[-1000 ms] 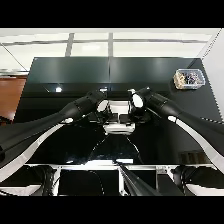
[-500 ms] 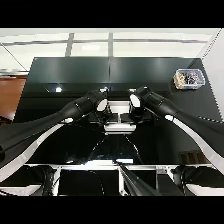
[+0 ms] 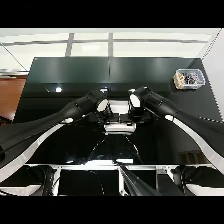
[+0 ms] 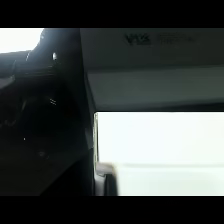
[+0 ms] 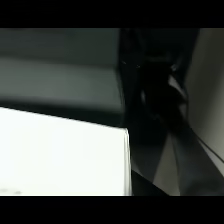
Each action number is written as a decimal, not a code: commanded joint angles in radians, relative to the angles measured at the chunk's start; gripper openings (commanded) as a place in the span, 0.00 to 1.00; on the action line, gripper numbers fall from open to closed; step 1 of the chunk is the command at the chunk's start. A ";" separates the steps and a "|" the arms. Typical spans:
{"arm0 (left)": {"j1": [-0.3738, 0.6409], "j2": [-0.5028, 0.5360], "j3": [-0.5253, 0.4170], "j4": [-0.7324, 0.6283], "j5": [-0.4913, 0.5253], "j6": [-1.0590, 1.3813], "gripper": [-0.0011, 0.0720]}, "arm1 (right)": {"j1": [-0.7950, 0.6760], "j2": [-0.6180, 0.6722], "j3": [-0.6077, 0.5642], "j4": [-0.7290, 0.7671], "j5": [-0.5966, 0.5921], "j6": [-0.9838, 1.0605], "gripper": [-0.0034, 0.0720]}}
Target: Fold the box and place the chain.
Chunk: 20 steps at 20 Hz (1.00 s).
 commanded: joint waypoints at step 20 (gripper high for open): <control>0.001 0.000 0.000 0.004 0.002 -0.004 0.06 | -0.698 0.319 -0.039 -0.456 -0.459 -0.140 0.67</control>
